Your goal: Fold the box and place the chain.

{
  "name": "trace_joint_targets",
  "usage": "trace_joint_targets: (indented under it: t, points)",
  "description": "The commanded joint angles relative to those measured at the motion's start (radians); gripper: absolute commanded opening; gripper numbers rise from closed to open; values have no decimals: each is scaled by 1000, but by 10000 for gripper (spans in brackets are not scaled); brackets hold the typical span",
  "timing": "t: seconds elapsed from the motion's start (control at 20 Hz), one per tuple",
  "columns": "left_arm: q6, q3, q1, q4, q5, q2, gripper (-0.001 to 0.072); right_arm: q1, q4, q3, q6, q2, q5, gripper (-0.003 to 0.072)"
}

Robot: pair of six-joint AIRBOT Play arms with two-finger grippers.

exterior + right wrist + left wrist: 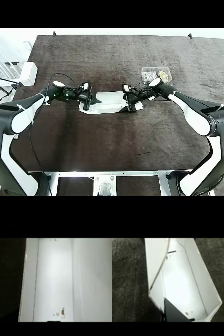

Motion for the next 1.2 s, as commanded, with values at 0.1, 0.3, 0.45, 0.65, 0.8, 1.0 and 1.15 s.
trace_joint_targets:
  t: [0.1, 0.3, 0.45, 0.65, 0.8, 1.0, 1.15]
  points:
    - [1, 0, 0, 2, 5, 0, 21, -8, 19, 2, -16, -6, 7, 665]
    - [1, 1, 0, 2, 5, 0, 21, -8, 25, 2, -21, -11, 9, 650]
    - [1, 1, 0, 2, 5, 0, 21, -8, 25, 2, -27, -14, 9, 591]
    - [1, 0, 0, 2, 5, 0, 21, -8, 24, 2, -31, -18, 9, 591]
    - [1, 0, 0, 2, 5, 0, 21, -8, 25, 2, -31, -18, 9, 590]
    - [0, 0, 0, 2, 5, 0, 22, -8, 25, 1, -31, -18, 9, 587]
    - [1, 0, 0, 2, 5, 0, 22, -8, 25, 1, -31, -18, 9, 583]
